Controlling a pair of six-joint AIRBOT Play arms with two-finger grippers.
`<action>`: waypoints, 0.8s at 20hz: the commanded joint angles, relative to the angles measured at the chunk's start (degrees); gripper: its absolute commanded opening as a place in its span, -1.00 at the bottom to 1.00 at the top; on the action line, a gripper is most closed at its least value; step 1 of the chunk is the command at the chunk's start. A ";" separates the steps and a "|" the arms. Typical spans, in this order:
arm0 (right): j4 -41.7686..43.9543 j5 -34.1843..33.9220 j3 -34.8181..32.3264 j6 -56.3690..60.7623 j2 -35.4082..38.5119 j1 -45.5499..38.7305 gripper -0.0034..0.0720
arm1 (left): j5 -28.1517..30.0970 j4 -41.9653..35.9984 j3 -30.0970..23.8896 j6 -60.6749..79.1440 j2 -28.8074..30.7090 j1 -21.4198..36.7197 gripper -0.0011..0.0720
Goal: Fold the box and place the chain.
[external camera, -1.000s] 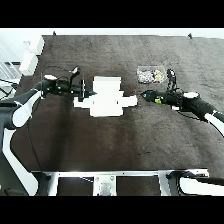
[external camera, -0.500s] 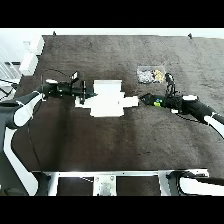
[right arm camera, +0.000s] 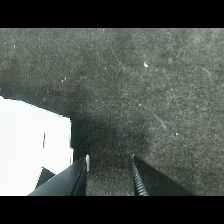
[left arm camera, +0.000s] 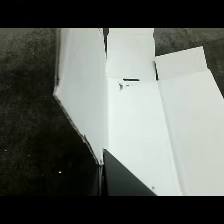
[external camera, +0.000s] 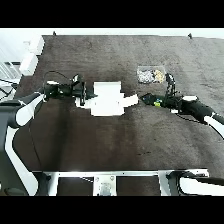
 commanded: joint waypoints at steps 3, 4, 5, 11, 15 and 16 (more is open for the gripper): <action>1.36 -0.24 -0.02 -0.44 0.02 0.00 0.08 | 1.14 0.90 -0.02 1.42 -0.50 0.02 -0.92; 1.38 -0.24 -0.02 -0.44 0.02 0.00 0.08 | 1.14 0.90 -0.02 1.42 -0.50 0.02 -0.92; 1.38 -0.24 -0.02 -0.44 0.02 0.00 0.08 | 1.31 0.90 -0.02 1.42 -0.50 0.02 -0.92; 2.01 -0.24 0.26 -8.17 0.04 -0.52 0.09 | 1.40 0.00 0.04 1.38 -0.15 0.02 -0.91; 2.40 0.31 1.33 -16.04 0.04 -1.31 0.09 | 1.44 -0.22 0.04 1.38 -0.15 0.02 -0.91; 2.43 2.01 1.95 -18.10 0.04 -1.33 0.11 | 1.33 -0.24 0.04 1.38 -0.15 0.02 -0.91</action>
